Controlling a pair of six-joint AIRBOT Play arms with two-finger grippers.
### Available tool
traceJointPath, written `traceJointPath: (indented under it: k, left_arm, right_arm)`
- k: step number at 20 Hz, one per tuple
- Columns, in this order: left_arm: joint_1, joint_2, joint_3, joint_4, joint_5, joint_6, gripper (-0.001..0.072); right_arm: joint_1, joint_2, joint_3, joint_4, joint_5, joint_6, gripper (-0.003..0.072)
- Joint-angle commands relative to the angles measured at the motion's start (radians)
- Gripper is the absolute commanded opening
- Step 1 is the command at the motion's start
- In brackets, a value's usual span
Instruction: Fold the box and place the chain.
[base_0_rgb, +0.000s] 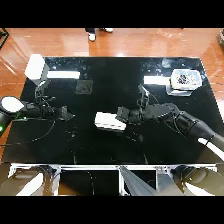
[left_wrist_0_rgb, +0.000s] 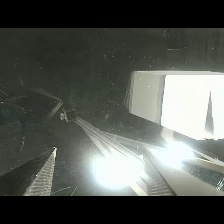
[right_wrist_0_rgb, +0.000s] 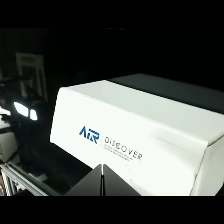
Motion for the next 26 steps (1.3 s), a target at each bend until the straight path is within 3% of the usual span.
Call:
traceJointPath:
  k: [1,26]
  left_arm:
    - [-0.008,-0.006,-0.002,-0.001,0.008,0.001,0.0636]
    - [-0.008,-0.006,-0.002,0.000,0.010,0.001,0.0636]
  right_arm:
    - [0.008,-0.013,-0.013,0.039,0.030,-0.009,0.0028]
    - [0.068,-0.104,-0.013,0.027,0.053,-0.039,0.0028]
